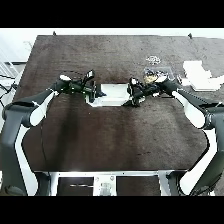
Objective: Fold the box and place the chain.
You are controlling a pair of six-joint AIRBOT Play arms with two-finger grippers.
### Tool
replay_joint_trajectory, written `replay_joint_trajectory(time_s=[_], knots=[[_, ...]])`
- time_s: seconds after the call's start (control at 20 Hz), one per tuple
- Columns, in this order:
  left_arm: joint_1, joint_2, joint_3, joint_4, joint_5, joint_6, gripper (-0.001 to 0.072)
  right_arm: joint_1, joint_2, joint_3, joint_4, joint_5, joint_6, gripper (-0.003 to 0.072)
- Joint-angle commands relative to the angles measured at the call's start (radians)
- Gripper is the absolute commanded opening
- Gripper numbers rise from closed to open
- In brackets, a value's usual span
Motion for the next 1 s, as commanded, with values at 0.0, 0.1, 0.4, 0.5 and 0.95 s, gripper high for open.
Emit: replay_joint_trajectory(time_s=[0.0,0.1,0.4,0.5,0.95], knots=[[0.0,-0.001,0.001,-0.006,0.0,0.0,0.0019,0.0,-0.001,0.001,0.0,0.001,0.0,0.064],[0.0,-0.001,0.001,-0.006,0.0,0.0,0.0019,0.001,-0.001,0.001,0.002,0.0,0.0,0.064],[0.0,-0.001,0.001,-0.006,-0.001,0.0,0.0019,0.005,-0.001,0.001,0.048,0.002,-0.001,0.064],[0.0,-0.001,0.001,-0.006,0.0,0.0,0.0019,0.005,-0.001,0.001,0.048,0.002,-0.001,0.064],[0.0,-0.001,0.001,-0.006,0.0,0.0,0.0019,0.004,-0.007,-0.006,0.034,0.01,-0.001,0.0643]])
